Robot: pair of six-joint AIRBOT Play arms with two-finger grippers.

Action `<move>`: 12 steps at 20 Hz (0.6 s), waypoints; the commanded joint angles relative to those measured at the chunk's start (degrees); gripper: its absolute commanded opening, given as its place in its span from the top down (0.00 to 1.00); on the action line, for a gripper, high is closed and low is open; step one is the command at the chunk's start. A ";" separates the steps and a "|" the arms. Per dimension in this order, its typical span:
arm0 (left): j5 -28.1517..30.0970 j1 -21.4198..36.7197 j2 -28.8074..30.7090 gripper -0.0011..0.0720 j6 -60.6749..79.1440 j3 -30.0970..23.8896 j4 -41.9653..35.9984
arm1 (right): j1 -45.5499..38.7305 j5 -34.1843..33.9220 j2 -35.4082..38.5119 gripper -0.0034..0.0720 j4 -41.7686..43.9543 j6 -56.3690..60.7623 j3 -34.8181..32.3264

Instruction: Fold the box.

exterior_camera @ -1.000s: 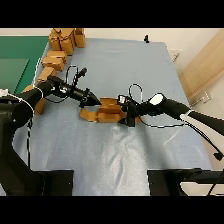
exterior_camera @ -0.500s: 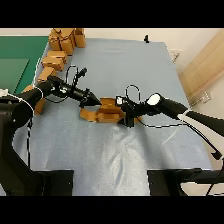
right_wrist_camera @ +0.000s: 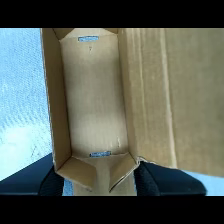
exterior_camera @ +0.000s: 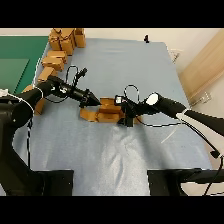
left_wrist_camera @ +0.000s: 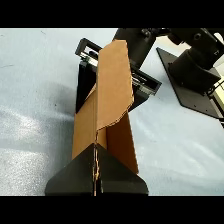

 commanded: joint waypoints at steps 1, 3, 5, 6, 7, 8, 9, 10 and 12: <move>0.17 0.50 -0.02 0.89 0.00 0.04 0.39 | -0.02 0.07 -0.02 0.28 -0.24 0.22 0.07; 1.33 1.11 0.09 0.73 -1.36 0.04 0.44 | -0.02 0.04 -0.02 0.28 -0.22 0.22 0.07; 1.64 1.92 0.15 0.73 -1.49 0.04 0.33 | -0.02 0.04 -0.02 0.28 -0.22 0.24 0.07; 1.68 2.25 0.15 0.73 -1.53 0.04 0.33 | -0.04 0.04 -0.02 0.28 -0.22 0.28 0.07; 1.64 2.54 0.15 0.73 -1.73 0.04 0.35 | -0.04 0.04 -0.04 0.28 -0.22 0.28 0.07; 1.70 2.89 0.39 0.73 -2.14 0.04 0.61 | -0.04 0.04 -0.04 0.28 -0.22 0.28 0.04; 2.10 3.34 0.87 0.74 -2.21 0.02 1.09 | -0.04 0.07 -0.04 0.28 -0.22 0.28 0.04; 2.86 3.98 1.77 0.74 -2.64 0.04 1.95 | -0.04 0.07 -0.04 0.28 -0.22 0.28 0.04; 4.15 5.92 4.48 0.76 -3.28 0.02 4.90 | -0.04 0.07 -0.04 0.28 -0.22 0.28 0.04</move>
